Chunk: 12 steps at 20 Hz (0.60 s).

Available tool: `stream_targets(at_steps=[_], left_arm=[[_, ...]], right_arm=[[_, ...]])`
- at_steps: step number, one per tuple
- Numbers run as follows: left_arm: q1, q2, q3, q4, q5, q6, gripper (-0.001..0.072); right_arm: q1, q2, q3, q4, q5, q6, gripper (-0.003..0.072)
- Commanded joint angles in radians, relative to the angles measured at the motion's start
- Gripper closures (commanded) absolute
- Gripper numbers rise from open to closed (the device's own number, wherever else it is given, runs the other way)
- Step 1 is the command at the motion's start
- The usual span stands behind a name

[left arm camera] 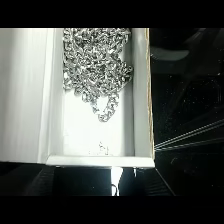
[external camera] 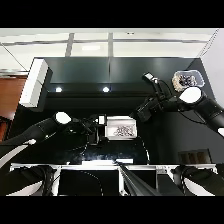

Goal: Fold the box and place the chain.

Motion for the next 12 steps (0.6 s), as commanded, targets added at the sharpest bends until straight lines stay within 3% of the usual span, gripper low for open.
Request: stream_targets(at_steps=[1, 5, 12], left_arm=[[-0.001, -0.001, 0.001, 0.001, 0.001, 0.000, 0.0381], [-0.001, -0.001, 0.001, 0.001, 0.001, 0.000, 0.0380], [-0.001, -0.001, 0.001, 0.001, 0.001, 0.000, 0.0379]], right_arm=[[0.001, -0.010, 0.005, 0.029, 0.079, -0.140, -0.0019], [0.016, 0.000, -0.028, 0.030, 0.150, -0.143, -0.0018], [0.103, 0.045, -0.094, 0.023, 0.048, -0.314, -0.0018]])
